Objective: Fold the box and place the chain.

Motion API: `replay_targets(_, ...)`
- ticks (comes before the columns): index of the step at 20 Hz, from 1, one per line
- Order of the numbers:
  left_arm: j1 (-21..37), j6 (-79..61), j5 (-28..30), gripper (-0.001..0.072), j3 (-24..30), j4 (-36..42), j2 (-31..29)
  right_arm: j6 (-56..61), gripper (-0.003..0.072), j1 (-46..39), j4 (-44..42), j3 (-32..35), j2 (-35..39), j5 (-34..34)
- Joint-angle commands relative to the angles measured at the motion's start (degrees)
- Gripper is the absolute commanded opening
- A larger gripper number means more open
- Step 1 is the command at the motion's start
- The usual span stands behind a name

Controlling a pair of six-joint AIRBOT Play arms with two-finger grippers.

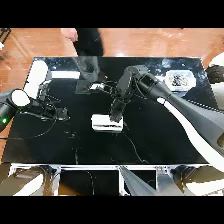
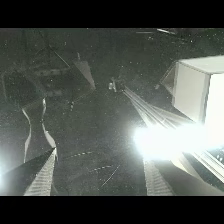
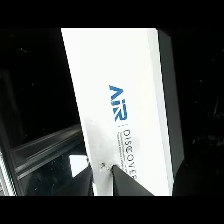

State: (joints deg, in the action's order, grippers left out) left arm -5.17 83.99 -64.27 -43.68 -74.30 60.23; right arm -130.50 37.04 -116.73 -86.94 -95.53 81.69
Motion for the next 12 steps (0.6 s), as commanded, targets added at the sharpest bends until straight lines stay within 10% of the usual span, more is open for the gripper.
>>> replay_targets(1, 0.04, 0.02, -0.02, 0.0627, 0.02, 0.0, 0.02, 0.26, 0.0128, 0.48, 0.04, 0.02, -0.02, 0.02)
replay_targets(12, 0.04, 0.0, -0.02, 0.0628, 0.02, -0.02, 0.02, 1.11, 0.0135, 0.59, 0.74, 0.02, -0.02, -0.37)
